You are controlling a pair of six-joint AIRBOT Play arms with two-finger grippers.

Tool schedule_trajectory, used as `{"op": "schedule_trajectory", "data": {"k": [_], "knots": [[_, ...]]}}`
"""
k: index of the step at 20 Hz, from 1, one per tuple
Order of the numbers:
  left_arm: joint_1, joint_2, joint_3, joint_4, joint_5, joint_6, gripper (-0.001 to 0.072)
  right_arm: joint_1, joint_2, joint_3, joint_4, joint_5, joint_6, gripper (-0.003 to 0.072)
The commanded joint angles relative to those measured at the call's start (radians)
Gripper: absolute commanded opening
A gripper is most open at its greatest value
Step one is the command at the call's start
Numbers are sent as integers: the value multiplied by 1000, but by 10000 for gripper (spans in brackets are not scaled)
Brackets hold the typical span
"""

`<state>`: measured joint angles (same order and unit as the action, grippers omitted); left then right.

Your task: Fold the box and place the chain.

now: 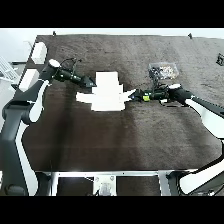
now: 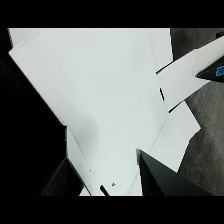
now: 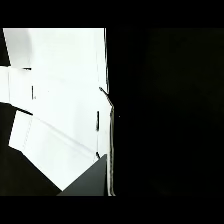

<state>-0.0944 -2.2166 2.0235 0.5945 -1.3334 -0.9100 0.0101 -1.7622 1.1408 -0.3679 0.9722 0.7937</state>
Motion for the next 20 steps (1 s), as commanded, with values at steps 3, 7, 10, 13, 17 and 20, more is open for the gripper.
{"op": "schedule_trajectory", "data": {"k": [3,7,10,13,17,20], "knots": [[-13,-1,1,14,61,20,477,1,0,1,0,0,-16,11],[-14,-15,1,-10,47,27,476,1,0,1,1,0,-16,11],[-14,-45,1,-121,5,60,476,1,0,1,0,0,-16,11],[-14,-58,0,-149,2,74,433,1,0,1,0,0,-17,11],[-14,-70,0,-169,-25,82,397,1,0,1,0,0,-17,11],[-14,-70,0,-189,-20,106,284,1,0,1,0,0,-17,11]]}}
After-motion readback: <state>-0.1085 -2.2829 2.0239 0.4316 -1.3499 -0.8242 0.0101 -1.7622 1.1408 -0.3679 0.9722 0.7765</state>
